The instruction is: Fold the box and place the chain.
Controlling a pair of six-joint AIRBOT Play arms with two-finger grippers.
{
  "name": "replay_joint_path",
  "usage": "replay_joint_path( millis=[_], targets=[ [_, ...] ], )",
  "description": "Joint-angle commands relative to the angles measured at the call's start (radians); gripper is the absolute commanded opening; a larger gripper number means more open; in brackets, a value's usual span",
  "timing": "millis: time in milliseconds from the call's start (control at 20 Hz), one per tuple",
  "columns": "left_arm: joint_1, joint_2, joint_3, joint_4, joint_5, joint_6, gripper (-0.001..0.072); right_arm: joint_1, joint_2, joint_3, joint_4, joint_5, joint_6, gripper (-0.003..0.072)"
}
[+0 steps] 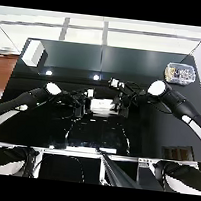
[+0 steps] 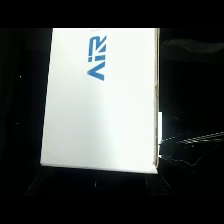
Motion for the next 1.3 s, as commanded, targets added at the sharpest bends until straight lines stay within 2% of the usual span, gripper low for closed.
replay_joint_path(
  millis=[0,350,550,600,650,700,750,850,900,1100,1250],
  targets=[
    [-0.001,0.000,0.001,0.000,0.000,0.000,0.0333,0.002,-0.006,-0.004,0.002,0.000,0.000,0.0334],
    [-0.001,0.000,0.001,0.000,0.000,0.000,0.0333,0.000,-0.008,-0.002,-0.032,0.013,0.046,0.0334],
    [-0.001,0.000,0.001,0.000,0.000,0.000,0.0334,-0.016,0.057,0.028,-0.019,0.059,0.302,0.0332],
    [-0.001,0.000,0.001,0.000,0.000,0.000,0.0333,-0.031,0.075,0.028,-0.020,0.084,0.391,0.0250],
    [-0.001,0.000,0.001,0.000,0.000,0.000,0.0333,-0.053,0.081,0.028,-0.020,0.140,0.471,0.0065],
    [-0.001,0.000,0.001,0.000,0.000,0.000,0.0333,-0.075,0.080,0.026,-0.021,0.204,0.539,0.0013],
    [-0.001,0.000,0.001,0.000,0.000,0.000,0.0333,-0.093,0.080,0.017,-0.016,0.241,0.586,0.0013],
    [-0.001,0.000,0.001,0.000,0.000,0.000,0.0333,-0.127,0.078,-0.021,0.053,0.250,0.636,0.0012],
    [-0.001,0.000,0.001,0.000,0.000,0.000,0.0333,-0.141,0.071,-0.045,0.136,0.240,0.637,0.0012],
    [-0.001,0.000,0.001,0.000,0.000,0.000,0.0334,-0.149,-0.006,-0.101,0.396,0.153,0.636,0.0013],
    [-0.001,0.000,0.001,0.000,0.000,0.000,0.0333,-0.149,-0.079,-0.101,0.490,0.066,0.648,0.0013]
  ],
)
